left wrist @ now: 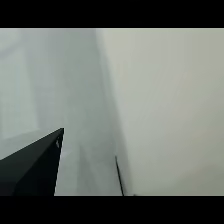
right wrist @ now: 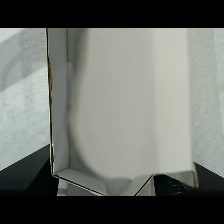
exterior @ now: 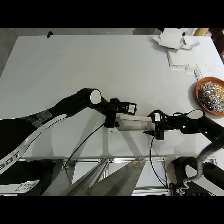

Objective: Fold the box and place the chain.

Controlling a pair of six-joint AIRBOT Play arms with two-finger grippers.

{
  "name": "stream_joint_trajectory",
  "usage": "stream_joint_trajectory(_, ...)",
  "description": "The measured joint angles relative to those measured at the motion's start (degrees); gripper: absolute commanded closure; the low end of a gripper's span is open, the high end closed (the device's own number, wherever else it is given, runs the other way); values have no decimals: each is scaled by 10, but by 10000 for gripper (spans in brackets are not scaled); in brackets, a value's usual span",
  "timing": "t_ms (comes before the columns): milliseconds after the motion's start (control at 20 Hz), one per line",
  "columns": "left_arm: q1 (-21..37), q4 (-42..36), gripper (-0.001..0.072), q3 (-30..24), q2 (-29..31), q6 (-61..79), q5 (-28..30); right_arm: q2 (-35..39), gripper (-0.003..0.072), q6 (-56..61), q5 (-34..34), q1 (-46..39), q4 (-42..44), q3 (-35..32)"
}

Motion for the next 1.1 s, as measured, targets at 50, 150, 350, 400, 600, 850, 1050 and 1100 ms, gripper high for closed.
stream_joint_trajectory(50, 0, 8, 14, 0, 7, -5, -3, 0, 127, 0, 0, 0, 0, 0)
stream_joint_trajectory(150, 2, 37, 14, 0, 24, -28, -8, 0, 127, 0, 0, 0, 0, 0)
stream_joint_trajectory(350, 16, 109, 104, 0, 66, -116, -49, 0, 127, -1, 0, 0, 0, 0)
stream_joint_trajectory(400, 20, 127, 206, 0, 77, -143, -58, 0, 127, -1, 0, 0, 0, 0)
stream_joint_trajectory(600, 20, 171, 707, 0, 128, -231, -96, 0, 127, -1, 0, 0, 0, 0)
stream_joint_trajectory(850, -28, 146, 706, 0, 162, -282, -136, 0, 127, -1, 0, 0, 0, 0)
stream_joint_trajectory(1050, -73, 92, 706, 2, 150, -301, -55, 0, 127, -1, 0, 0, 0, 0)
stream_joint_trajectory(1100, -78, 80, 706, 7, 141, -308, -20, 0, 127, -1, 0, 0, 0, 0)
